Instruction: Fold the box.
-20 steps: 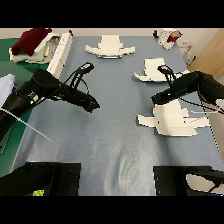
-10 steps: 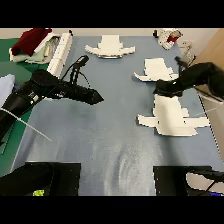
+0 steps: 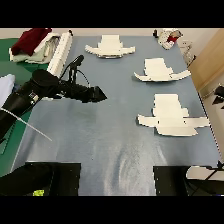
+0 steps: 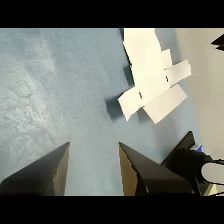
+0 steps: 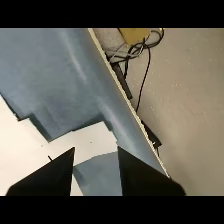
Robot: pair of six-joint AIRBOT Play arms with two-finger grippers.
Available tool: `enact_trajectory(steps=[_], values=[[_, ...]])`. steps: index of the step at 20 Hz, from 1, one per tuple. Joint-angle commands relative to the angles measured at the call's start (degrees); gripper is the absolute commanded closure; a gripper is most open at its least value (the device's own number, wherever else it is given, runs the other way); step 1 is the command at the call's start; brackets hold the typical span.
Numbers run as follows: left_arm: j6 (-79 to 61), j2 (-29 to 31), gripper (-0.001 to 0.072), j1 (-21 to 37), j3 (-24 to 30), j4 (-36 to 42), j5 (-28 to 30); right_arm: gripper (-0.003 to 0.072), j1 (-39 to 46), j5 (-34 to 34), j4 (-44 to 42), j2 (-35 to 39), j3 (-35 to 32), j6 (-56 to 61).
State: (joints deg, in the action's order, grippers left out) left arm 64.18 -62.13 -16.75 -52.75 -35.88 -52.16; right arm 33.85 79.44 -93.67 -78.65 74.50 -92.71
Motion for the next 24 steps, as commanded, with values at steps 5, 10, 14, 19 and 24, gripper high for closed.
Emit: enact_trajectory(steps=[5,10,14,19,24], values=[[1.9,0.0,0.0239,0.0,0.0,-0.1,-6.4,0.0262,12.2,6.7,-12.0,-10.6,0.5,-18.2],[3.4,0.0,0.0239,0.0,0.0,-0.1,-6.4,0.0262,12.0,10.6,-17.6,-15.4,0.1,-24.0],[3.4,0.0,0.0240,0.0,0.0,-0.1,-6.6,0.0262,12.0,10.3,-15.2,-15.6,0.0,-24.4],[3.4,0.0,0.0239,0.0,0.0,-0.1,-6.6,0.0262,12.2,7.1,-13.2,-15.1,0.3,-24.3],[3.4,0.0,0.0240,0.0,0.0,-0.1,-6.5,0.0262,12.3,6.1,-13.3,-14.6,1.1,-24.3]])
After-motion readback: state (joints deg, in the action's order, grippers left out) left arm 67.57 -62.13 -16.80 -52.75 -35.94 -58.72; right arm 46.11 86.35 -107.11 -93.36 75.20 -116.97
